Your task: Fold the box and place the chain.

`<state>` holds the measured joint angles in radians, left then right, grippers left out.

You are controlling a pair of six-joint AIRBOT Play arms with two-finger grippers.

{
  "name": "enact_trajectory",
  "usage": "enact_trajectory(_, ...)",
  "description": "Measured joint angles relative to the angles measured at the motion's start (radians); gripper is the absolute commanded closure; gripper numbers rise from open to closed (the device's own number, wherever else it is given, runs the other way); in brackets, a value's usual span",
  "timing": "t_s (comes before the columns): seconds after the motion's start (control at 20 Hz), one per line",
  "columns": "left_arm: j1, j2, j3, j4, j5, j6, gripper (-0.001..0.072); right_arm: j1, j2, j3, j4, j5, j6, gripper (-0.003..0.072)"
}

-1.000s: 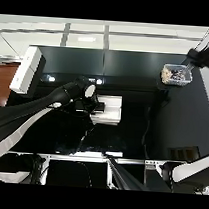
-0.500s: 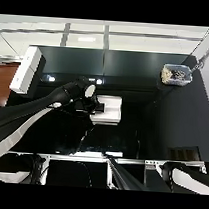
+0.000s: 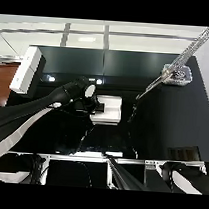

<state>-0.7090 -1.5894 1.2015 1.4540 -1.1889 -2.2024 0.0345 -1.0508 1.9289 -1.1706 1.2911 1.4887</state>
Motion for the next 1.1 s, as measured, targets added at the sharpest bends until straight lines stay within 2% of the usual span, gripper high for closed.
enact_trajectory(0.3, 0.000, 0.000, 0.000, 0.000, -0.003, 0.000, 0.0683, 0.130, 0.013, 0.000, 0.140, 0.022, 0.020, 0.0676)
enact_trajectory(0.65, 0.000, 0.000, 0.000, 0.000, -0.018, 0.000, 0.0683, 0.303, 0.002, 0.000, 0.173, -0.029, 0.059, 0.0676)
enact_trajectory(1.1, 0.000, 0.000, 0.000, 0.000, -0.019, 0.000, 0.0683, 0.331, -0.002, 0.000, 0.187, -0.139, 0.060, 0.0676)
